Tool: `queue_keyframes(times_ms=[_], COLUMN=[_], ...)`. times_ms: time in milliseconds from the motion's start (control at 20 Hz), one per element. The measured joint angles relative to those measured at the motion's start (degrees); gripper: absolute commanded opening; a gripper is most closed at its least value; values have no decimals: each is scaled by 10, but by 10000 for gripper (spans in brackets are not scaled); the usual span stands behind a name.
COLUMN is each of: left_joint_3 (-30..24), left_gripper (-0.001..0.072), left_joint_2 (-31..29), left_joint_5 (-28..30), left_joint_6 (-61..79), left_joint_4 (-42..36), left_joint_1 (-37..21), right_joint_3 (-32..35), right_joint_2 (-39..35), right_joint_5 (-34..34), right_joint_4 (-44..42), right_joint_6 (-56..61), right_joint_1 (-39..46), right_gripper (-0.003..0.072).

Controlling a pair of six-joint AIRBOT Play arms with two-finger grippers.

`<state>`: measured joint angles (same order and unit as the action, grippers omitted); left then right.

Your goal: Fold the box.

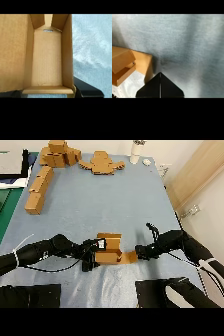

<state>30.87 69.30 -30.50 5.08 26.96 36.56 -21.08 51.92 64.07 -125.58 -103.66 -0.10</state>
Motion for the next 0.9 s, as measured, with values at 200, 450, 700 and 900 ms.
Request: queue_keyframes(times_ms=[200,450,700,900], left_joint_3=[0,0,0,0], left_gripper=[618,618,618,618], left_joint_2=[0,0,0,0], left_joint_5=[0,0,0,0], left_joint_6=[0,0,0,0], left_joint_4=[0,0,0,0], left_joint_1=[0,0,0,0], right_joint_3=[1,-12,-31,-35], right_joint_2=[44,40,-6,-18], right_joint_5=[-6,-3,23,31], right_joint_4=[-35,-66,-75,-78], right_joint_6=[-39,-57,-46,-37], right_joint_1=[-6,-25,-39,-42], right_gripper=[1,4,220,258])
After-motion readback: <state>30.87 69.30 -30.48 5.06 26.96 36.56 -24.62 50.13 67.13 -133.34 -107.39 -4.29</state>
